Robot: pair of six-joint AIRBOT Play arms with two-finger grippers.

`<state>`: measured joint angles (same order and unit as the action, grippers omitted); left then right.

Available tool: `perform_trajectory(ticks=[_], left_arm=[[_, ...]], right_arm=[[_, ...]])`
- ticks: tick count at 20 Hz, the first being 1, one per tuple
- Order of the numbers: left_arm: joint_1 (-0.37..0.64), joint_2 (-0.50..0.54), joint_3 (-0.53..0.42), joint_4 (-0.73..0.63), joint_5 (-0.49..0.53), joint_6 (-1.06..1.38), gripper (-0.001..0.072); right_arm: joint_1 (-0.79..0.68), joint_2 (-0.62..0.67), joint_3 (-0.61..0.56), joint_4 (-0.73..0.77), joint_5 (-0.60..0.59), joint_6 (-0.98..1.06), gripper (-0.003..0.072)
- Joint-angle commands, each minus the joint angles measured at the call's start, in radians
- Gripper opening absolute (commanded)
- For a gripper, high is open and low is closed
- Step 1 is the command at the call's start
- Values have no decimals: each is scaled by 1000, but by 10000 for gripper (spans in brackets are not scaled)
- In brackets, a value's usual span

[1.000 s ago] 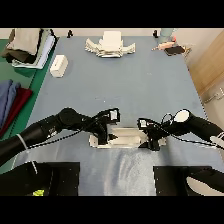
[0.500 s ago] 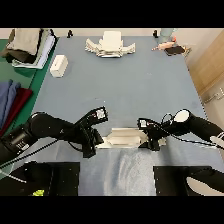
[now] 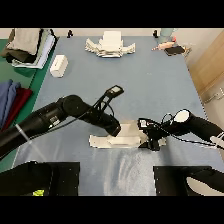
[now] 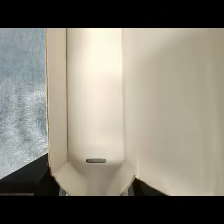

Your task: Fold the box.

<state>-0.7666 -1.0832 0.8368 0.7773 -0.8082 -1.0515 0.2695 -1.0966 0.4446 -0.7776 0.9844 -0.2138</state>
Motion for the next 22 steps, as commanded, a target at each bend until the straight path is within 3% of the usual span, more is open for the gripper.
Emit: perform_trajectory(ticks=[1, 7, 10, 19, 22], left_arm=[[100, -119, 57, -130, 25, -42, 18], [130, -299, 57, -128, -59, -136, 18], [128, -332, 57, -127, -58, -131, 19], [113, -323, 73, -162, -66, -31, 18], [132, -200, 80, -135, -113, 27, 17]], right_arm=[[-1, 1, 1, 0, 1, 0, 521], [-1, 1, 1, 0, 0, 0, 521], [-1, 1, 1, 0, 1, 0, 521], [0, 1, 1, 0, 1, 0, 521], [-1, 1, 1, 0, 1, 0, 521]])
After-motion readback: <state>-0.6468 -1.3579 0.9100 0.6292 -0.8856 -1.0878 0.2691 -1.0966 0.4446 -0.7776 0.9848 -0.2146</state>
